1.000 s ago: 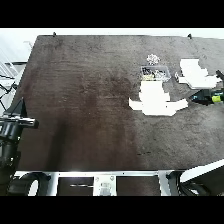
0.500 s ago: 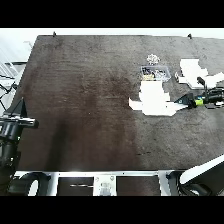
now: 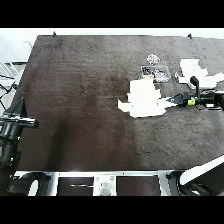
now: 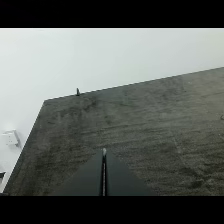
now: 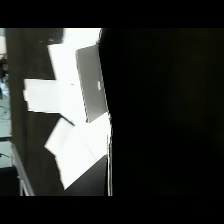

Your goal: Fold the box and place the chain.

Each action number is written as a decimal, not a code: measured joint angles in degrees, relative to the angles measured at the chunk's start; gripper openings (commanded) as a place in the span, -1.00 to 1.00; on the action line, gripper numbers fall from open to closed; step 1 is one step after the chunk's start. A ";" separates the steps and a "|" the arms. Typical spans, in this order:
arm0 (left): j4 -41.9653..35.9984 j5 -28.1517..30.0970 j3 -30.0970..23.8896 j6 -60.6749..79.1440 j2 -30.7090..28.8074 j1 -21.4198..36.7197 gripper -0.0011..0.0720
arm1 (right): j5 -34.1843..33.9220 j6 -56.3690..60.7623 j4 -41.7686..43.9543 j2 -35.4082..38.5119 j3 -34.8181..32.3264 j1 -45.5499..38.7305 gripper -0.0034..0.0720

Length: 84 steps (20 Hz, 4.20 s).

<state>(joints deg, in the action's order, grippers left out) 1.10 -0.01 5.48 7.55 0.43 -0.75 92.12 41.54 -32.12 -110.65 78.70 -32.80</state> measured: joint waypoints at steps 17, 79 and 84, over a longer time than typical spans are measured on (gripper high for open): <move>0.00 -0.02 0.00 -0.02 0.00 0.00 -0.92 | -33.29 -2.43 12.66 21.53 -23.61 28.87 -0.90; 30.32 -73.16 97.98 -38.49 120.26 -7.08 0.61 | -48.22 -33.66 35.15 20.11 -31.98 37.11 -0.89; 29.42 -72.41 98.27 -37.42 121.22 -8.13 0.54 | -48.22 -33.70 35.15 20.11 -31.98 37.40 -0.89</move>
<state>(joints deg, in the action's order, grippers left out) 30.52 -72.42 103.74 -29.87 121.64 -8.88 43.90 7.84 3.03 -90.54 46.72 4.60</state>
